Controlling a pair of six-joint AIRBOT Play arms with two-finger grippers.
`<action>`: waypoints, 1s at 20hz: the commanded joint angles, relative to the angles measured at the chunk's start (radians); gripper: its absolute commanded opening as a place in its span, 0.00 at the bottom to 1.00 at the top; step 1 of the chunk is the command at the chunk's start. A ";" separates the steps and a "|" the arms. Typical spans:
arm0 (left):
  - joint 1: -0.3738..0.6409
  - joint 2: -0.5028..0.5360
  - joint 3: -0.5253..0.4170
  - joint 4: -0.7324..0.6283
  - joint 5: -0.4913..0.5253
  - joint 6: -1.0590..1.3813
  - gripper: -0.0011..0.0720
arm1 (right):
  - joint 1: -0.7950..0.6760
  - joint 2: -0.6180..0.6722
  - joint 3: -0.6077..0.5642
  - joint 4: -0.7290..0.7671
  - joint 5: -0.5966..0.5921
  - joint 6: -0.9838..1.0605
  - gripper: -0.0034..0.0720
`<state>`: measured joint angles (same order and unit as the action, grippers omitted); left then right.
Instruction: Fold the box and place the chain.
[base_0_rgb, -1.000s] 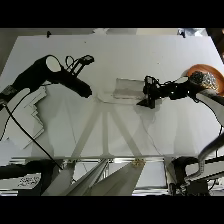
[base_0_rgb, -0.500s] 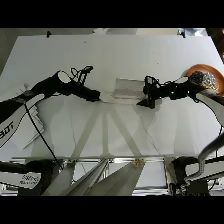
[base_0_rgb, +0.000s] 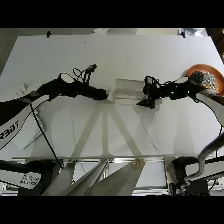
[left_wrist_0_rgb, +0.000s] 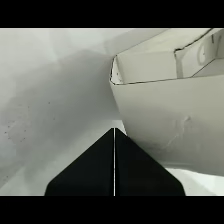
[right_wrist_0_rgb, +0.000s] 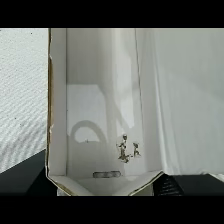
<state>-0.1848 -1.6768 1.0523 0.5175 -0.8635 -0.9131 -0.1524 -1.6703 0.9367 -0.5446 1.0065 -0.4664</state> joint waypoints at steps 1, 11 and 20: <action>0.000 0.010 0.000 -0.031 0.006 0.024 0.05 | 0.000 0.000 0.000 0.000 0.000 0.000 0.70; 0.026 0.032 0.000 -0.115 -0.023 0.124 0.41 | 0.000 0.000 0.000 0.000 0.000 0.000 0.70; -0.016 -0.005 -0.001 -0.238 -0.022 0.270 0.80 | 0.000 0.000 0.000 0.000 0.000 0.000 0.70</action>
<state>-0.1871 -1.6638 1.0519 0.3431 -0.8864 -0.6868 -0.1524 -1.6703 0.9367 -0.5446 1.0061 -0.4664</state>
